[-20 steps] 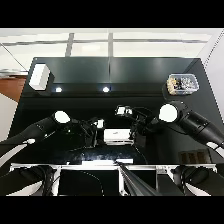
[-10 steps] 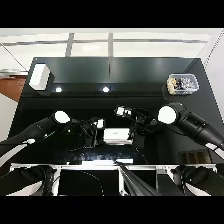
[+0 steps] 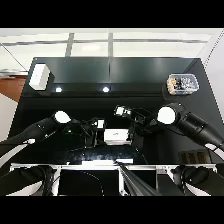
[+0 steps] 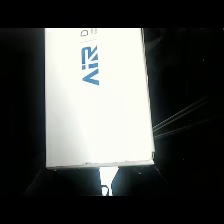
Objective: Fold the box and place the chain.
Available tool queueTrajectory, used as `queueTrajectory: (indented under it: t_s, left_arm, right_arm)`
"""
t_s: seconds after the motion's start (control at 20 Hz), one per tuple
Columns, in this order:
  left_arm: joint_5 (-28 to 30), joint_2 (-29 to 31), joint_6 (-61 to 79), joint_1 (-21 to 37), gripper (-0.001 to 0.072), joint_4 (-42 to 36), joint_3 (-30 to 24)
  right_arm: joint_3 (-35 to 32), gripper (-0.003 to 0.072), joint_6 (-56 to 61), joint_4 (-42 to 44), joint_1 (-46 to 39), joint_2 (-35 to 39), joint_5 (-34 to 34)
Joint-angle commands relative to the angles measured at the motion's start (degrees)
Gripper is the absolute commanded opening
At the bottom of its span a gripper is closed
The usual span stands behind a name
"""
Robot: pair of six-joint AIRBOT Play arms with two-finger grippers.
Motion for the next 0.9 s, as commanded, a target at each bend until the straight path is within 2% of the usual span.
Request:
queueTrajectory:
  t_s: [0.0,0.3,0.35,0.4,0.45,0.5,0.6,0.75,0.85]
  left_arm:
    - [0.02,0.02,-0.04,0.02,0.0482,0.04,0.00]
    - [0.02,0.02,-0.04,0.02,0.0482,0.04,0.00]
    - [0.02,0.02,-0.04,0.02,0.0482,0.04,0.00]
    - [0.02,0.02,-0.04,0.02,0.0482,0.04,0.00]
    - [0.02,0.02,-0.04,0.02,0.0482,0.04,0.00]
    - [0.02,0.02,-0.07,0.02,0.0482,0.04,0.00]
    - [0.02,0.02,-0.04,0.02,0.0482,0.04,0.00]
    - [0.02,0.02,-0.07,0.02,0.0482,0.04,0.00]
    - [0.02,0.02,-0.04,0.02,0.0482,0.04,0.00]
  right_arm:
    - [0.04,0.0328,1.53,-0.26,-0.02,0.09,0.55]
    - [1.68,0.0327,12.04,-0.55,-2.71,4.33,6.91]
    - [1.68,0.0294,14.58,-0.37,-4.87,5.42,9.11]
    - [1.55,0.0184,16.83,0.76,-7.19,6.19,11.34]
    - [0.98,0.0039,18.69,3.74,-9.70,6.69,13.53]
    - [-0.04,0.0044,20.48,7.85,-11.63,6.75,14.19]
    - [-3.43,0.0044,24.39,16.50,-13.09,6.73,10.12]
    - [-9.73,0.0043,28.35,28.96,-12.96,6.69,-0.37]
    - [-12.72,0.0043,28.48,32.59,-12.96,6.69,-3.72]
